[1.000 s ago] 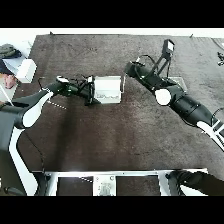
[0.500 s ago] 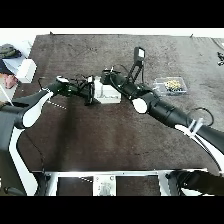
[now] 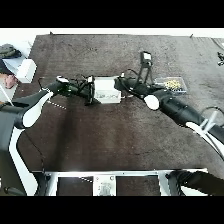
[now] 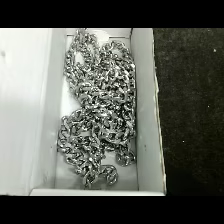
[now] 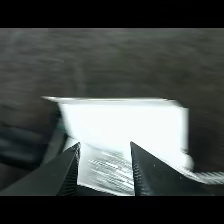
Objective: Fold the box and place the chain.
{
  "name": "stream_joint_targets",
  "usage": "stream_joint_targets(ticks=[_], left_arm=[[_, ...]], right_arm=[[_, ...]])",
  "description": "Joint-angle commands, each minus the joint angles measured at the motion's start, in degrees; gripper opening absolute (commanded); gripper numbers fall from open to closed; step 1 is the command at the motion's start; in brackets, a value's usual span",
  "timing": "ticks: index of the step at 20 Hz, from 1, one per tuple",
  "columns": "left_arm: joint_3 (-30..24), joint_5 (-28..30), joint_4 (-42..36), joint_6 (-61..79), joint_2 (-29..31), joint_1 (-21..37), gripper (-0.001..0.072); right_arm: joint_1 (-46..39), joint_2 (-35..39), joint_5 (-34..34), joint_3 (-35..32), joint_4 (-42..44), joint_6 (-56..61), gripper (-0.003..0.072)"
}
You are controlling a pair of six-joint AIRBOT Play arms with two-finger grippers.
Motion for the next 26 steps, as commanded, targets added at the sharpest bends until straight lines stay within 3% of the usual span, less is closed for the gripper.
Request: stream_joint_targets(ticks=[1,5,10,16,20,22,23,24,26], left_arm=[[-0.02,0.02,0.02,0.02,0.02,-0.02,0.0403],[-0.02,0.02,0.02,0.02,0.02,-0.02,0.0404],[-0.02,0.0,0.02,0.02,0.02,-0.02,0.0404],[-0.02,0.0,0.02,0.02,0.02,-0.02,0.0404],[-0.02,0.0,0.02,0.02,0.02,-0.02,0.0403],[-0.02,0.0,0.02,0.02,0.02,-0.02,0.0404],[-0.02,0.0,0.02,0.02,0.02,-0.02,0.0404],[-0.02,0.0,0.02,0.02,0.02,-0.02,0.0404],[-0.02,0.0,0.02,0.02,0.02,-0.02,0.0404]], right_arm=[[-6.91,5.49,3.52,-7.43,-1.92,0.28,0.0364],[-17.18,4.79,1.77,-14.56,-1.66,5.27,0.0364],[-23.43,-3.78,-8.94,-15.28,3.65,6.27,0.0364],[-23.54,-15.87,-11.06,-7.17,6.91,6.27,0.0364],[-23.56,-21.2,-7.74,-0.22,7.98,6.29,0.0361],[-23.69,-23.04,-5.57,2.29,7.98,6.67,0.0119],[-23.69,-23.28,-5.25,3.02,7.98,6.69,0.0034],[-23.67,-23.06,-5.16,3.23,8.0,6.69,-0.001],[-23.21,-20.61,-3.32,3.21,9.42,6.56,-0.0011]])
